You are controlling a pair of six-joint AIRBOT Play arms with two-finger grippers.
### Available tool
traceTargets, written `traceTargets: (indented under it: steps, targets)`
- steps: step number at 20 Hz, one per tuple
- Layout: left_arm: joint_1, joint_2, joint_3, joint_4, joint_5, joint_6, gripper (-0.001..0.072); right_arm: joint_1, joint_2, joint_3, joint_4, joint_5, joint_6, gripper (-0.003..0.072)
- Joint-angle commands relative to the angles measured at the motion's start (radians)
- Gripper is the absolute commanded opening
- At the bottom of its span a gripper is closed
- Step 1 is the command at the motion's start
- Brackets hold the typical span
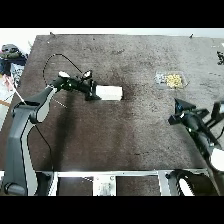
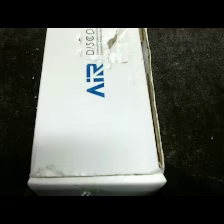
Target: Fold the box and place the chain.
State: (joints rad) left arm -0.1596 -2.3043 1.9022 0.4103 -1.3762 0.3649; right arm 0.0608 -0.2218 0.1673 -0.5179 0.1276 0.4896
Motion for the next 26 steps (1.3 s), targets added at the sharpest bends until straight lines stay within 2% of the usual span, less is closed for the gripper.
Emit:
traceTargets:
  steps: [1,14,19,20,21,22,26]
  targets:
    - [0.000,0.000,0.000,0.000,0.000,0.000,0.0455,-0.037,0.188,-0.148,-0.003,-0.021,0.004,0.0009]
    - [0.000,0.000,0.000,-0.007,0.006,0.000,0.0455,-0.037,0.216,-0.169,-0.003,-0.024,0.004,0.0009]
    - [0.000,0.000,0.000,-0.017,-0.045,-0.002,0.0452,-0.037,0.216,-0.169,-0.003,-0.024,0.004,0.0009]
    - [-0.001,0.000,0.000,-0.039,-0.041,-0.025,0.0336,-0.037,0.216,-0.169,-0.003,-0.024,0.004,0.0009]
    - [-0.001,0.000,0.001,-0.066,-0.037,-0.085,0.0069,-0.037,0.216,-0.169,-0.003,-0.024,0.004,0.0009]
    - [-0.001,0.001,0.001,-0.098,-0.031,-0.129,0.0012,-0.037,0.216,-0.169,-0.003,-0.024,0.004,0.0009]
    - [0.002,0.039,0.004,-0.216,-0.007,-0.174,0.0010,-0.037,0.216,-0.169,-0.003,-0.024,0.004,0.0009]
